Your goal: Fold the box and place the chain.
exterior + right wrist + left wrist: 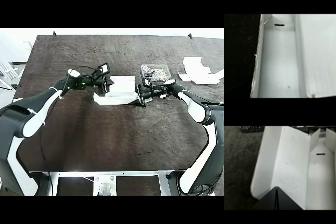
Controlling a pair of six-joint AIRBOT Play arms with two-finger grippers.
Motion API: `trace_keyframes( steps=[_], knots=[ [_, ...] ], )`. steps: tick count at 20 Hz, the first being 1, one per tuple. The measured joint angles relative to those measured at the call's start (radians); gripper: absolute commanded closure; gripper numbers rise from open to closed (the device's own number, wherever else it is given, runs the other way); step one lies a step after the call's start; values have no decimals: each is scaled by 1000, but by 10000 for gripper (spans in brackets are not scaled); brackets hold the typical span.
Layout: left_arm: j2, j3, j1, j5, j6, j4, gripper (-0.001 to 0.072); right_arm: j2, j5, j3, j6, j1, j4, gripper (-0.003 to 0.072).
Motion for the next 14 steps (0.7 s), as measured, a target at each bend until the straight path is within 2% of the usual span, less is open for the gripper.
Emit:
trace_keyframes(
  steps=[3, 4, 5, 6, 10, 14],
  knots=[
    [80, 4, 1, -62, -46, 104, 688, 0, 0, 0, 0, 0, 0, 189],
    [104, 5, 1, -87, -71, 152, 589, 0, 0, 0, 0, 0, 0, 189],
    [126, 5, 1, -109, -99, 202, 291, 0, 0, 0, 0, 0, 0, 190],
    [143, 6, 1, -138, -136, 260, 140, 0, 0, 0, 0, 0, 0, 189],
    [169, 3, 2, -221, -287, 444, 145, 0, 0, 0, 1, 0, 0, 189],
    [140, 2, 1, -252, -368, 516, 144, 0, 0, 0, 1, 0, 0, 189]
  ],
)
